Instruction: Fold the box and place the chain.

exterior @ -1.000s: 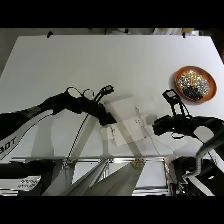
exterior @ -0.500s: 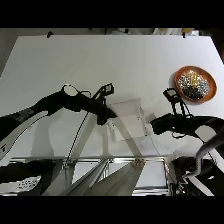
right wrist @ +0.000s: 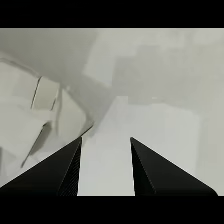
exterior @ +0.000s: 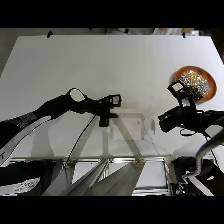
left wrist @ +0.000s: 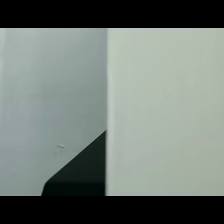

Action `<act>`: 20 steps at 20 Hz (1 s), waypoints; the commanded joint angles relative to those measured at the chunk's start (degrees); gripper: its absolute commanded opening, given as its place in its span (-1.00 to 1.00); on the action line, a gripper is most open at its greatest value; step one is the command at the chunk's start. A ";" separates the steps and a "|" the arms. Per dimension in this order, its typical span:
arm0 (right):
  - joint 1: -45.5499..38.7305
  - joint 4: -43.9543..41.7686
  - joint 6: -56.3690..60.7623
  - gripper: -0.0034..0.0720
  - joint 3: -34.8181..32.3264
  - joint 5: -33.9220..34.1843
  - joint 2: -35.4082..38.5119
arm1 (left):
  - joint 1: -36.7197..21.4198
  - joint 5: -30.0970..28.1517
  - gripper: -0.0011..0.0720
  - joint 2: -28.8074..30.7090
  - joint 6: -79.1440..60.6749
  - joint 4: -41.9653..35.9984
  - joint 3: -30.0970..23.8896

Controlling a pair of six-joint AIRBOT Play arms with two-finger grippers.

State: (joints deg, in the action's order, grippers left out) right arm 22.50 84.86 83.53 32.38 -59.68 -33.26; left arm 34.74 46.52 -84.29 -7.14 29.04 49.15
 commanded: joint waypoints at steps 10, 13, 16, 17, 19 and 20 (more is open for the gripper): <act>0.04 1.49 -0.24 -0.02 0.33 -1.42 0.15 | 0.59 -1.29 -0.96 -4.26 4.15 1.90 0.02; 0.04 1.49 -0.24 -0.02 0.33 -1.42 0.15 | 0.59 -1.31 -0.96 -4.26 4.13 1.95 0.02; 0.04 1.51 -0.26 -0.02 0.33 -1.42 0.15 | 0.59 -1.22 -0.96 -4.26 3.48 2.10 0.02; 0.04 1.49 -0.26 -0.02 0.33 -1.42 0.15 | 0.59 -1.14 -0.96 -4.26 2.69 2.10 0.02; 0.04 1.49 -0.26 -0.02 0.33 -1.42 0.15 | 0.59 -0.63 -0.96 -4.39 0.46 1.84 0.02; 0.04 1.49 -0.26 -0.02 0.33 -1.42 0.15 | 0.59 -0.61 -0.96 -4.57 -0.17 1.75 0.02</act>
State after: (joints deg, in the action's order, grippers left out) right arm 22.50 86.37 83.24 32.69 -61.08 -33.17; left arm 35.31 45.50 -88.64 -4.99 30.92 49.19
